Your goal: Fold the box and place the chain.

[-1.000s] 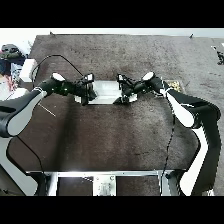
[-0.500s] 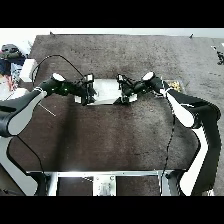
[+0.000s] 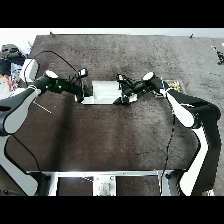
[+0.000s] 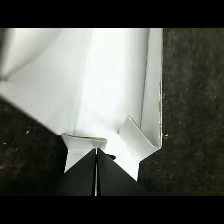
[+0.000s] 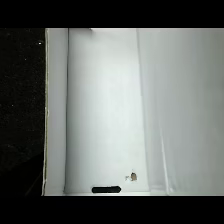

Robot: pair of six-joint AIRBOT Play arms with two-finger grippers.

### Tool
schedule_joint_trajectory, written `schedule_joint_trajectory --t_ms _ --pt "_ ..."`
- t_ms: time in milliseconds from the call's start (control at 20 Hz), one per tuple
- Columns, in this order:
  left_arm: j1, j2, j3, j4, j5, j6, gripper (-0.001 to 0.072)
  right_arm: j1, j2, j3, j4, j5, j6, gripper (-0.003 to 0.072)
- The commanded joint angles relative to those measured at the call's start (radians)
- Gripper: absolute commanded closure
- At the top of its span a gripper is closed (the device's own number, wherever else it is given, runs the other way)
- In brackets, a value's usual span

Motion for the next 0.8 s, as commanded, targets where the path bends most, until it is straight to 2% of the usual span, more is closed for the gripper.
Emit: schedule_joint_trajectory --t_ms 0,150,300,450,600,750 --pt "0.035 0.010 0.052 0.026 -0.059 -0.192 0.0702 0.001 0.000 0.000 -0.001 0.000 -0.002 0.0287" --pt "0.064 0.098 0.051 0.032 -0.023 -0.329 0.0704 0.001 0.000 0.000 -0.001 0.000 -0.002 0.0287" --pt "0.110 0.223 0.029 0.083 0.075 -0.557 0.0704 0.001 0.000 0.000 -0.001 0.000 -0.002 0.0286" --pt "0.168 0.334 -0.056 0.166 0.125 -0.733 0.0704 0.001 0.000 0.000 -0.001 0.000 -0.002 0.0287" --pt "0.216 0.360 -0.135 0.196 0.106 -0.923 0.0702 0.001 0.000 0.000 -0.001 0.000 -0.002 0.0287" --pt "0.226 0.358 -0.212 0.204 0.096 -1.011 0.0701 0.001 0.000 0.000 -0.001 0.000 -0.002 0.0287"
